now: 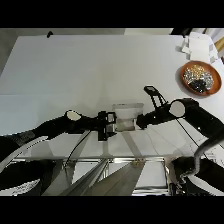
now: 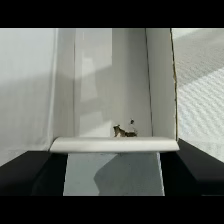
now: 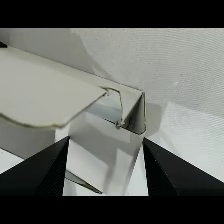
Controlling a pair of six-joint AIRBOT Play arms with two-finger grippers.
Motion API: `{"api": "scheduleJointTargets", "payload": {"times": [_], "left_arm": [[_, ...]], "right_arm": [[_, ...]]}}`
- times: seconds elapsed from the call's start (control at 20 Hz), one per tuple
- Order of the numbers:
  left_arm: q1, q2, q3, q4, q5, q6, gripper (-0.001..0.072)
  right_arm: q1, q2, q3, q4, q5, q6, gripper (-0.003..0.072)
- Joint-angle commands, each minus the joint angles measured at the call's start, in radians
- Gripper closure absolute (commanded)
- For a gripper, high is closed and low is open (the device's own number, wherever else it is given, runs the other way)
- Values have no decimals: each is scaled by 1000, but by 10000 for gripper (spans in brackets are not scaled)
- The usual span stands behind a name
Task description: Fold the box and place the chain.
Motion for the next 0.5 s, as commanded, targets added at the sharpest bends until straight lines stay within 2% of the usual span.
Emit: {"api": "scheduleJointTargets", "payload": {"times": [0.0,0.15,0.45], "left_arm": [[0,1,0,0,0,0,559],[0,1,0,0,0,0,559],[0,1,1,0,0,0,559]], "right_arm": [[43,-22,7,-60,0,93,182],[81,-38,15,-115,0,154,182],[142,-140,114,-165,48,224,184]]}}
